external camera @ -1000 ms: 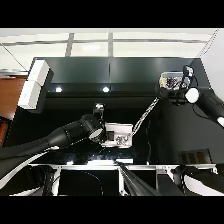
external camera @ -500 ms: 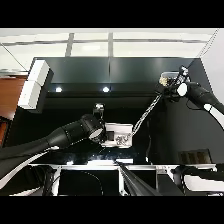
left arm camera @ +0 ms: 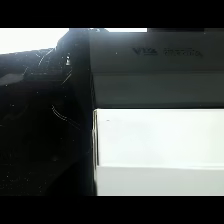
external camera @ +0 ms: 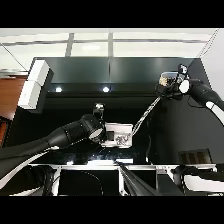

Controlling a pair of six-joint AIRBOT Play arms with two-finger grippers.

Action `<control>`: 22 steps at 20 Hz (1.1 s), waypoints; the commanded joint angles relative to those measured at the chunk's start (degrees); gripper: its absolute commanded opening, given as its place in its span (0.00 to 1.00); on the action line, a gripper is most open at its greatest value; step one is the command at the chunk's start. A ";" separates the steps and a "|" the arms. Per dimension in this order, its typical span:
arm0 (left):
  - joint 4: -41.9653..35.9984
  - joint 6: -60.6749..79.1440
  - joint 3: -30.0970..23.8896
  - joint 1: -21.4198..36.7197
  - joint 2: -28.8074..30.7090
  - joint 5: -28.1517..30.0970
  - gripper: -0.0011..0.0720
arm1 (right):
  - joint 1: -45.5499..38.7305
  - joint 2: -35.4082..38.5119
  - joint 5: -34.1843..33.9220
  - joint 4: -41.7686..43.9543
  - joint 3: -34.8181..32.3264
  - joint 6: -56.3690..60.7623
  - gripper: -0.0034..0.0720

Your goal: Fold the box and place the chain.

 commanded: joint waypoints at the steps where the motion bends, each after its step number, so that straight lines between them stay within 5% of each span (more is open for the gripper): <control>1: 0.00 0.00 -0.02 0.02 0.00 0.00 0.05 | -0.04 7.15 8.85 -1.03 0.85 -9.66 0.06; 11: -0.22 0.00 -0.02 0.00 0.00 -0.07 0.05 | 0.07 43.08 24.24 2.82 3.72 -13.27 0.06; 18: -0.20 0.00 -0.02 0.00 0.00 -0.24 0.05 | 0.04 48.85 37.73 25.99 4.22 -19.17 0.06; 22: -0.20 0.00 -0.02 0.00 0.00 -0.20 0.05 | 2.21 48.83 41.77 29.86 3.21 -20.31 0.06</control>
